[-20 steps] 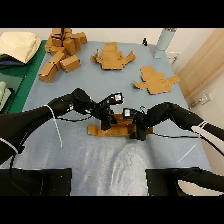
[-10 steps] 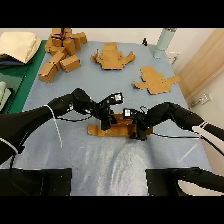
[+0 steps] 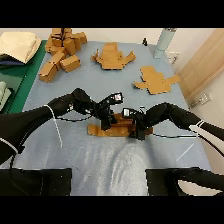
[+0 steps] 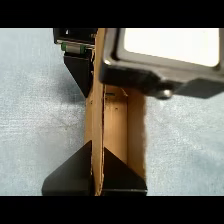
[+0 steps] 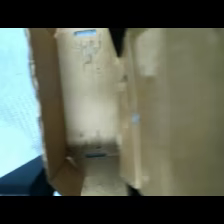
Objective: Fold the box.
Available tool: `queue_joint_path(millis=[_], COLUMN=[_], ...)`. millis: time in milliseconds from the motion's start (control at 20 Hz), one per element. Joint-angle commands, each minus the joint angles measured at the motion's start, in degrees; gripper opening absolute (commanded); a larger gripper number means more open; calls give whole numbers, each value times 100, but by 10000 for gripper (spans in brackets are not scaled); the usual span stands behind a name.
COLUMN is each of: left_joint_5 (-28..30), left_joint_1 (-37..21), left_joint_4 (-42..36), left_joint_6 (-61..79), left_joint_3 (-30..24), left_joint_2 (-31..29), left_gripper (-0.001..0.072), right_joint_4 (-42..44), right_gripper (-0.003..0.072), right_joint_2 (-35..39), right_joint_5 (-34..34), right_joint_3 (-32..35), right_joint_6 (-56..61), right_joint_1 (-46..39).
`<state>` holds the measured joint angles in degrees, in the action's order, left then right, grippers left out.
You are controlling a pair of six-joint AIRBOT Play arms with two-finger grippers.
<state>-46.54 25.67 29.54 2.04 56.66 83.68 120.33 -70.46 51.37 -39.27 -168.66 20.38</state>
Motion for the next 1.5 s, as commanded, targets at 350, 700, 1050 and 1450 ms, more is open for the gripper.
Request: queue_joint_path(millis=[350, 700, 1050, 1450], left_joint_5=[2, 2, 0, -17], left_joint_1=[2, 2, 7, 7], left_joint_4=[2, 2, 0, 0], left_joint_6=[0, 0, 0, -13], left_joint_3=[4, 4, 4, 4], left_joint_2=[2, 2, 2, 2], left_gripper=[14, 13, 14, 14], right_joint_4=[-9, -35, -74, -81], right_gripper=[608, 720, 610, 597], right_joint_2=[-17, -17, -20, -20], right_joint_5=[11, -15, -7, 13], right_joint_3=[7, 7, 7, 7], right_joint_6=[24, 280, 278, 278], right_joint_1=[7, 7, 7, 7])
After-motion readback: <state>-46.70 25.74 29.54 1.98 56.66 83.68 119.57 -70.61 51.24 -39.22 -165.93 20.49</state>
